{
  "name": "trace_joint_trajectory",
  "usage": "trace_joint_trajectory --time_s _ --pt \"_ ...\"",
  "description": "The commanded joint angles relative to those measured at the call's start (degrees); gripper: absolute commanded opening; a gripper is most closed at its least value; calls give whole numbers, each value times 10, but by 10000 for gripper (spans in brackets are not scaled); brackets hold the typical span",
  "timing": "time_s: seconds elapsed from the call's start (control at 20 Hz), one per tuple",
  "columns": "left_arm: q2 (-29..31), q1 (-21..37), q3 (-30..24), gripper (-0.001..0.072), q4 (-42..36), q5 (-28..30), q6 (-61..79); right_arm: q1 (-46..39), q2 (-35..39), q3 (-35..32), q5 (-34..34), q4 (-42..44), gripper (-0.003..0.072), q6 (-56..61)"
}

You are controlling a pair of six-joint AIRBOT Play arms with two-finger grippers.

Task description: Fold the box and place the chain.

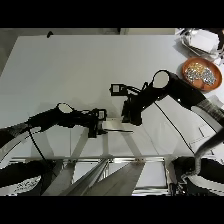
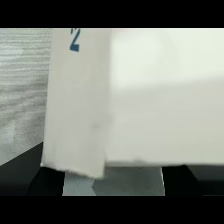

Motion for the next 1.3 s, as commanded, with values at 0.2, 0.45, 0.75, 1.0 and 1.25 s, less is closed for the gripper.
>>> trace_joint_trajectory --time_s 0.2,0.45,0.75,1.0,1.25 --pt "0 0 0 211 0 0 0 49 12 -3 -8 -47 343 38" --pt "0 0 0 211 0 0 0 63 12 -3 -37 -92 343 78" --pt "0 0 0 211 0 0 0 83 12 -7 -37 -98 300 77" --pt "0 0 0 211 0 0 0 101 67 -49 -80 -98 489 78" --pt "0 0 0 211 0 0 0 105 87 -90 -145 -104 488 118"
